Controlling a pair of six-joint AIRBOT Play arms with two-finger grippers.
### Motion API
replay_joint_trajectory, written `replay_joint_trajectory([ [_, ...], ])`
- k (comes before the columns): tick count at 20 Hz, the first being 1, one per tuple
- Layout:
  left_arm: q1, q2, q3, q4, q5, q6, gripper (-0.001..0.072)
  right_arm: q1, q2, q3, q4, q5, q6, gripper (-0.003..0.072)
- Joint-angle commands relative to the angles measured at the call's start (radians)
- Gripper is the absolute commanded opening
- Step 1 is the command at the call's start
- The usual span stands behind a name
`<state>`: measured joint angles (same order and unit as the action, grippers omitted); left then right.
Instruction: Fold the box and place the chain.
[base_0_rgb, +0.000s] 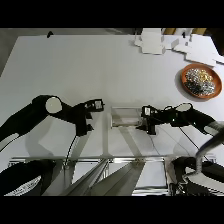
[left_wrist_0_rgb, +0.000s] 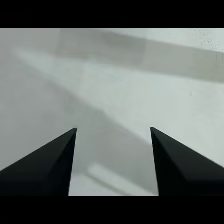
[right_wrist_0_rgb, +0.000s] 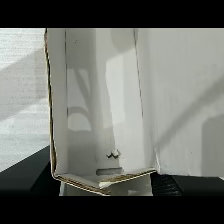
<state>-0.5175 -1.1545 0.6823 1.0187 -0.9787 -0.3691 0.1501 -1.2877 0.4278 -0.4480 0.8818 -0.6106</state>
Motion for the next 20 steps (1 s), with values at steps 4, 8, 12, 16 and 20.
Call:
replay_joint_trajectory([
  [4,0.016,-0.2,-0.035,-0.555,0.23,0.804,0.0694,0.0,0.0,0.0,0.0,0.001,0.0,0.0409],
  [8,0.006,-0.241,-0.035,-0.597,0.181,0.822,0.0695,0.0,0.0,0.0,0.001,0.001,0.0,0.0409],
  [12,0.005,-0.253,-0.036,-0.653,0.146,0.822,0.0696,0.0,0.0,0.0,0.0,0.0,0.0,0.0409],
  [16,0.003,-0.272,-0.035,-0.652,0.13,0.822,0.0696,0.0,0.0,0.0,0.0,0.0,0.0,0.0409],
  [20,0.002,-0.272,-0.035,-0.652,0.122,0.822,0.0696,0.0,0.0,0.0,0.0,0.0,0.0,0.0409],
])
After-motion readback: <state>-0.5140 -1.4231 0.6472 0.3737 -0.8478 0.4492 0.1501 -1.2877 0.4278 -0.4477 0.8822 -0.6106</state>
